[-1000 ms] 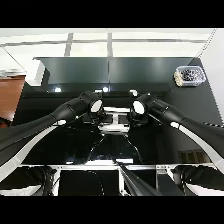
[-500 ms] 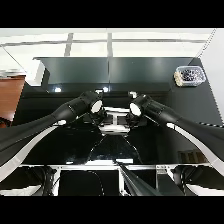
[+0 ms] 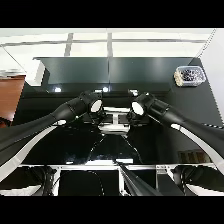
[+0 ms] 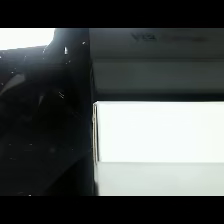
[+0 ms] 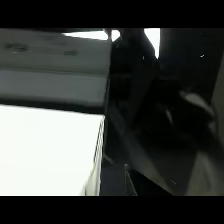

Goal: Fold the box and place the chain.

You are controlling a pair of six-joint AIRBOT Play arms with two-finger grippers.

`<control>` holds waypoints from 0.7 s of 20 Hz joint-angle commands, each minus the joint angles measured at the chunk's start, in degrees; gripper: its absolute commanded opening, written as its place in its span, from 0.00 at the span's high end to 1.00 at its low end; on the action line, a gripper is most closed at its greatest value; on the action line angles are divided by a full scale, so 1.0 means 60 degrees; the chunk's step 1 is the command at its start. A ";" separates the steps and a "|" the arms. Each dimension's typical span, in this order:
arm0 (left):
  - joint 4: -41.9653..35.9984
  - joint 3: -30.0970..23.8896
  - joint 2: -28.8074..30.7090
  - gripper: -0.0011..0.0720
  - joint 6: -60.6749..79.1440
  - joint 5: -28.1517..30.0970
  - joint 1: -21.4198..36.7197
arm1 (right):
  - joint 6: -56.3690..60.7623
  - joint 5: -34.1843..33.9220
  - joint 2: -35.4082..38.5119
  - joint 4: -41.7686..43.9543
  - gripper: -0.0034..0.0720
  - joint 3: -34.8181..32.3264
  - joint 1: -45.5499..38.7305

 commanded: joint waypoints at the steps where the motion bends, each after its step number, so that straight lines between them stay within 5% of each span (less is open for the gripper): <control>1: -0.0029 0.0007 0.0000 0.95 0.0004 0.0109 0.0000 | -0.0532 0.0736 0.0987 -0.0769 0.53 0.0109 -0.0007; 6: -0.0033 0.0007 0.0000 0.95 0.0004 0.0277 0.0000 | -0.0685 0.1530 0.3136 -0.2233 0.53 0.0124 -0.0066; 11: -0.0029 0.0007 -0.0004 0.95 0.0004 0.0273 0.0000 | -0.0816 0.2229 0.3974 -0.5450 0.53 0.0109 -0.1067; 14: -0.0029 0.0007 -0.0004 0.95 0.0004 0.0270 0.0000 | -0.0973 0.0696 0.3971 -0.6328 0.53 -0.0277 -0.2484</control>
